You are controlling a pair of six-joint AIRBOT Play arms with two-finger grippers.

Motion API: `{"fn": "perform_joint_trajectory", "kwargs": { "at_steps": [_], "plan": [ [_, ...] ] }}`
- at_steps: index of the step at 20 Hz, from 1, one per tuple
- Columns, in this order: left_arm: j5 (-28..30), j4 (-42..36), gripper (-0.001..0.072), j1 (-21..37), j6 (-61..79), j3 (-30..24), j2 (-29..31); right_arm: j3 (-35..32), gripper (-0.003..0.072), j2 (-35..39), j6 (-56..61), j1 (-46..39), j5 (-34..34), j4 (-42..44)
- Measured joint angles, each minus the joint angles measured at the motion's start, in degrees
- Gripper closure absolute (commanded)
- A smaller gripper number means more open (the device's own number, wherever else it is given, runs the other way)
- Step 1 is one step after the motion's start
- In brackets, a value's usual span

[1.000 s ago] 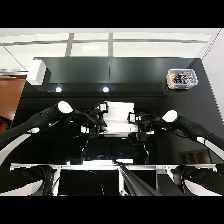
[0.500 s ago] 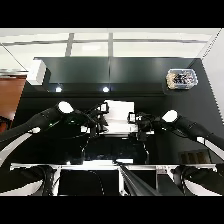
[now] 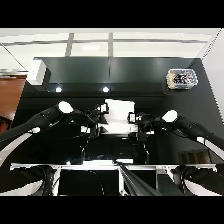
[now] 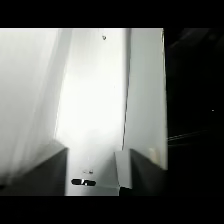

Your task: Fold the box and place the chain.

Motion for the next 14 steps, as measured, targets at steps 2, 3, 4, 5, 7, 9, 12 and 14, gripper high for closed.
{"fn": "perform_joint_trajectory", "kwargs": {
  "at_steps": [2,3,4,5,7,9,12,14],
  "plan": [
    [-0.39,0.48,0.0684,0.09,-0.04,0.00,0.50,0.00,0.0603,0.00,0.00,0.00,-0.02,0.02],
    [-0.90,1.07,0.0684,0.50,-1.22,0.00,1.14,0.00,0.0603,0.00,0.00,0.00,-0.02,0.02],
    [-1.79,1.88,0.0684,1.11,-3.04,0.00,2.01,0.00,0.0603,0.00,0.00,0.00,-0.02,0.02],
    [-3.06,3.54,0.0684,2.19,-5.88,0.00,3.26,0.00,0.0603,0.00,0.02,0.00,-0.04,0.04],
    [-5.73,7.78,0.0684,5.35,-14.56,0.00,6.43,0.00,0.0603,0.00,0.04,0.00,-0.07,0.09],
    [-8.57,12.76,0.0684,10.12,-24.85,-0.02,10.08,0.00,0.0603,0.00,0.04,0.00,-0.07,0.07],
    [-11.52,17.44,0.0683,20.04,-39.58,-0.94,13.77,0.00,0.0603,0.00,0.04,0.00,-0.07,0.07],
    [-11.98,18.95,0.0683,27.61,-51.41,-2.34,14.73,0.00,0.0603,0.00,0.04,0.00,-0.07,0.07]
  ]
}}
